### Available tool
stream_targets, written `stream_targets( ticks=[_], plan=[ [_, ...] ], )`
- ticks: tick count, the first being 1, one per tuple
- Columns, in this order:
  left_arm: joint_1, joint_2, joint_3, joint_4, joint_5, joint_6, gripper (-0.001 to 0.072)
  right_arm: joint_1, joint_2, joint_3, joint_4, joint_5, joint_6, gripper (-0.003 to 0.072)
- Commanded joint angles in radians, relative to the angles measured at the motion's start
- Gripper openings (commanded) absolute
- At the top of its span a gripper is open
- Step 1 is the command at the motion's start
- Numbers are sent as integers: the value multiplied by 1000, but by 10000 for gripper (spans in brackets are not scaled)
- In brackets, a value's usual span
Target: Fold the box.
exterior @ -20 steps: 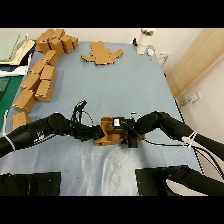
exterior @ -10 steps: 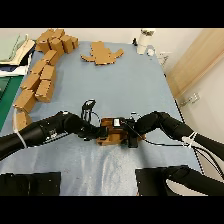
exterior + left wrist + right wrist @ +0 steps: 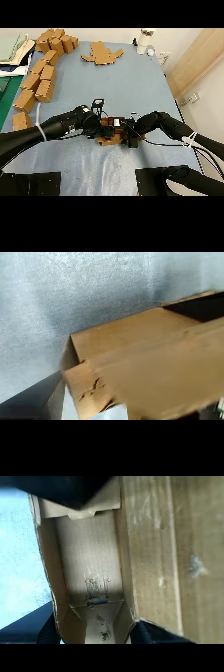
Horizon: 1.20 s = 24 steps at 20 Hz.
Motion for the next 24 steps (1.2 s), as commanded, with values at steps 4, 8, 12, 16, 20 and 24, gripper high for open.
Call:
stream_targets(
  ticks=[4,8,12,16,20,24],
  plan=[
    [2,-45,121,49,-187,-29,523,0,1,0,0,0,0,504],
    [29,-32,143,44,-236,-24,523,0,1,0,0,0,0,503],
    [32,-32,142,43,-257,2,524,0,1,0,0,0,0,504],
    [24,-69,137,33,-241,-5,523,0,1,0,0,0,0,504],
    [-3,-138,137,44,-237,-53,522,0,1,0,0,1,0,504],
    [-8,-146,142,45,-220,-85,522,0,1,0,0,1,0,503]
  ],
)
